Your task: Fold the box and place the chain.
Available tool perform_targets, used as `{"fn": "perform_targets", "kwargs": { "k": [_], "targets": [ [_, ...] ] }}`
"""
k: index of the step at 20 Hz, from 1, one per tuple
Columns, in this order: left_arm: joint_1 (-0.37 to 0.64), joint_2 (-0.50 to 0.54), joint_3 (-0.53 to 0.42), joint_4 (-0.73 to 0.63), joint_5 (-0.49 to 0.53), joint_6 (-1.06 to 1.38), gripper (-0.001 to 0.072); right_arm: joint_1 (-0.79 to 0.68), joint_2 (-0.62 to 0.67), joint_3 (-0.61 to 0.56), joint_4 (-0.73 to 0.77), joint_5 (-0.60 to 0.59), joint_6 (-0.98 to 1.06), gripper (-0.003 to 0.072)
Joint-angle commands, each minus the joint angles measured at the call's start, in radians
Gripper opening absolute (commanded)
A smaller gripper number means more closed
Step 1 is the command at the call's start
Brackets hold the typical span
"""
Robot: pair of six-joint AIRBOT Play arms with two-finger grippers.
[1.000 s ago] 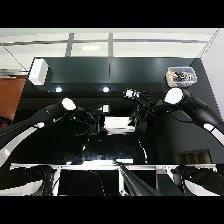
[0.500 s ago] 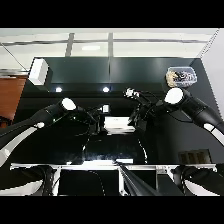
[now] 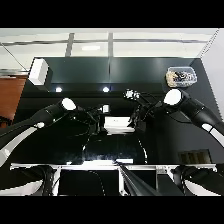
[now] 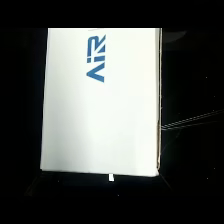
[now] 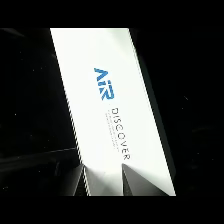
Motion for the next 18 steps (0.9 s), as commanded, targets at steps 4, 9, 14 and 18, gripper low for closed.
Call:
{"fn": "perform_targets", "kwargs": {
  "k": [4, 9, 14, 18],
  "targets": [
    [0.0, 0.0, 0.0, 0.0, 0.001, -0.001, 0.0479, 0.0, 0.001, -0.008, -0.011, 0.001, 0.011, 0.0274],
    [0.0, 0.0, 0.0, 0.0, 0.001, -0.001, 0.0479, 0.0, 0.048, -0.008, -0.011, 0.001, 0.019, 0.0275],
    [0.0, 0.0, 0.0, 0.0, 0.002, -0.001, 0.0479, -0.056, 0.165, -0.008, -0.008, -0.005, 0.201, 0.0274],
    [0.0, 0.0, 0.0, 0.0, 0.003, -0.001, 0.048, -0.141, 0.182, -0.057, 0.066, 0.077, 0.457, 0.0009]
  ]
}}
